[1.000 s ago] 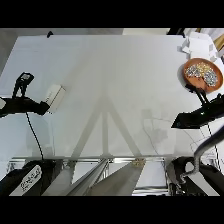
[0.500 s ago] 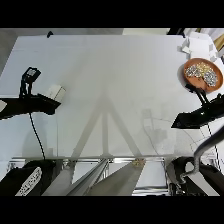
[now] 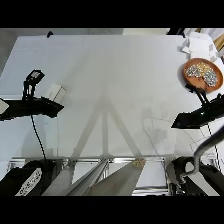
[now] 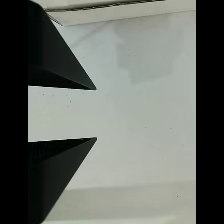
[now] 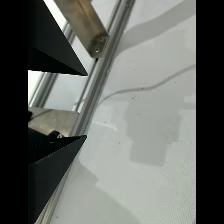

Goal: Fold the box and place the chain.

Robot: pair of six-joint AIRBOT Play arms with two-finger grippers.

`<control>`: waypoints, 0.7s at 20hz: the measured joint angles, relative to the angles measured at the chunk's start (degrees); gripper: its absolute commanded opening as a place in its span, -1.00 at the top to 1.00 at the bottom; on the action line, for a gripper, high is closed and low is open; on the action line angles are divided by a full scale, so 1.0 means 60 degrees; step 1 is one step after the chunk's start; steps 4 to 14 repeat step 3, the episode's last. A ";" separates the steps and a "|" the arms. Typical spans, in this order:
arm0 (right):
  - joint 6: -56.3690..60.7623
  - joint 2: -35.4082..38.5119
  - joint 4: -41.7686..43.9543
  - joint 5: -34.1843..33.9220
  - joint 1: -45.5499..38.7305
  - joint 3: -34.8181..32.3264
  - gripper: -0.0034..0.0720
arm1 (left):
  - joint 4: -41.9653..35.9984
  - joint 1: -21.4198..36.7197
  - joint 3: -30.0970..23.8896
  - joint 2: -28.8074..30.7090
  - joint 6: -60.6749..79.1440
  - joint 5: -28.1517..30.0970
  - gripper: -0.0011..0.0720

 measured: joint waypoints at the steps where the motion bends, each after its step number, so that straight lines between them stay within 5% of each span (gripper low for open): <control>1: 0.0000 0.0000 -0.0004 -0.0004 0.0000 0.0004 -0.20 | 0.0000 -0.0004 0.0000 0.0000 -0.0018 0.0004 0.13; 14: 0.0000 0.0000 -0.0004 -0.0004 0.0000 0.0000 -0.20 | 0.0000 -0.0004 0.0000 0.0000 -0.0022 0.0007 0.13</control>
